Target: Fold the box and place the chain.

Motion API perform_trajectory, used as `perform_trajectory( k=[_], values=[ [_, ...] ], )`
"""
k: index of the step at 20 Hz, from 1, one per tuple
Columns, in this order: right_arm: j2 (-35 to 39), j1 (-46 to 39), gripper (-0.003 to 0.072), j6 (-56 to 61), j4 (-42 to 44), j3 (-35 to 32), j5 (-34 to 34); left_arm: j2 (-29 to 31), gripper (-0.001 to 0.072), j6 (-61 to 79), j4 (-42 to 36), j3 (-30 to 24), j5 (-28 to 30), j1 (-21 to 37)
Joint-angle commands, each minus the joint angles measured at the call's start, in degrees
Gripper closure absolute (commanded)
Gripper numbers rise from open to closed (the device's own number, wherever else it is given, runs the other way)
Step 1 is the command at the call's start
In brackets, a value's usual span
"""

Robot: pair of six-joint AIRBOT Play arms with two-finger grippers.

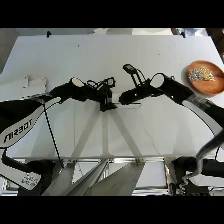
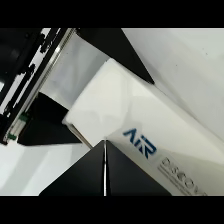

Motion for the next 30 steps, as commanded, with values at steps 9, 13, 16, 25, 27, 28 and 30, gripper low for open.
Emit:
perform_trajectory(
  k=[9, 13, 16, 25, 27, 28, 30],
  values=[
    [9.1, -13.1, 0.0679, -5.9, 2.8, -2.5, 5.6, 0.0, 0.0691, 0.4, 0.4, 0.0, 0.0, 0.1],
    [8.5, -14.1, 0.0679, -5.9, 2.8, -7.9, 4.6, 0.0, 0.0691, 0.4, 0.4, 0.0, 0.0, 0.0],
    [6.4, -14.1, 0.0679, -5.9, 2.6, -10.2, 4.4, 0.0, 0.0691, 0.4, 0.4, 0.0, 0.0, 0.1],
    [7.6, -14.0, 0.0679, -6.0, 3.3, -10.6, 4.1, 0.0, 0.0691, 0.4, 0.4, 0.0, 0.0, 0.1],
    [9.9, -14.0, 0.0678, -8.3, 6.6, -10.5, 3.4, 0.0, 0.0691, 0.4, 0.4, 0.0, 0.0, 0.1],
    [11.7, -14.0, 0.0678, -8.8, 8.1, -10.5, 2.8, 0.0, 0.0691, 0.4, 0.4, 0.0, 0.0, 0.1],
    [15.2, -14.0, 0.0677, -8.6, 7.2, -10.1, 1.8, 0.0, 0.0691, 0.4, 0.4, 0.0, 0.0, 0.1]
  ],
)
